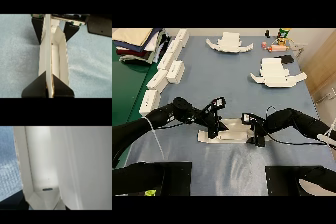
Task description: Fold the box.
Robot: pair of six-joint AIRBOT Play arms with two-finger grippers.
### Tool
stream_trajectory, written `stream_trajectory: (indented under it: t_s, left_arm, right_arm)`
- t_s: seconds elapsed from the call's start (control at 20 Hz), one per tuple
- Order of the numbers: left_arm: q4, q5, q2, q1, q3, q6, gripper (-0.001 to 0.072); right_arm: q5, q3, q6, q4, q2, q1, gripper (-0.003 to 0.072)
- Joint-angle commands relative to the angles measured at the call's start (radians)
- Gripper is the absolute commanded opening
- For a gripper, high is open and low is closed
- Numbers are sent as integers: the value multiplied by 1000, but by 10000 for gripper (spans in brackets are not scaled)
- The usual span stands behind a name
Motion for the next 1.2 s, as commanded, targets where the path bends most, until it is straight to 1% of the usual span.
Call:
stream_trajectory:
  t_s: [0.0, 0.05, 0.1, 0.25, 0.35, 0.4, 0.5, 0.55, 0.6, 0.7, 0.75, 0.8, 0.85, 0.95, 1.0, 1.1, 1.15]
  left_arm:
    - [0, 0, 0, 1, 0, 0, 40]
    - [-1, 1, 0, 1, 0, 0, 278]
    - [-5, 1, 0, 1, 0, -5, 448]
    - [-4, -1, 0, 2, 0, -6, 453]
    - [10, 0, 10, 3, 1, -92, 454]
    - [48, -2, 27, 5, 1, -146, 454]
    - [178, -5, 85, 24, 1, -291, 455]
    - [249, -23, 125, 43, 1, -379, 455]
    - [303, -51, 169, 67, 1, -459, 455]
    - [359, -128, 246, 113, 1, -626, 453]
    - [384, -159, 281, 132, 0, -702, 451]
    - [405, -182, 304, 145, 1, -771, 364]
    - [414, -214, 319, 151, 1, -838, 23]
    - [387, -270, 318, 133, 0, -954, 13]
    - [356, -270, 310, 109, 1, -1018, 13]
    - [257, -232, 275, 38, 6, -1080, 13]
    - [219, -197, 246, 6, 24, -1107, 13]
  right_arm:
    - [-1, -1, 0, 0, -1, 0, 503]
    - [-1, -1, 0, 0, -1, 0, 503]
    - [-1, -1, 0, 0, -1, 0, 503]
    - [-1, -1, 0, 0, -1, 0, 503]
    - [-1, -1, 0, 0, -1, 0, 503]
    - [-1, -1, 0, 0, -1, 0, 503]
    - [-1, -1, 0, 0, -1, 0, 503]
    - [-1, -1, 0, 0, -1, 0, 503]
    - [-1, -1, 0, 0, -1, 0, 503]
    - [-1, -1, 0, 0, -1, 0, 503]
    - [-1, -1, 0, 0, -1, 0, 503]
    - [-1, -1, 0, 0, -1, 0, 503]
    - [-1, -1, 0, 0, -1, 0, 503]
    - [-1, -1, 0, 0, -1, 0, 503]
    - [-1, -1, 0, 0, -1, 0, 503]
    - [-1, -1, 0, 0, -1, 0, 503]
    - [-1, -1, 0, 0, -1, 0, 503]
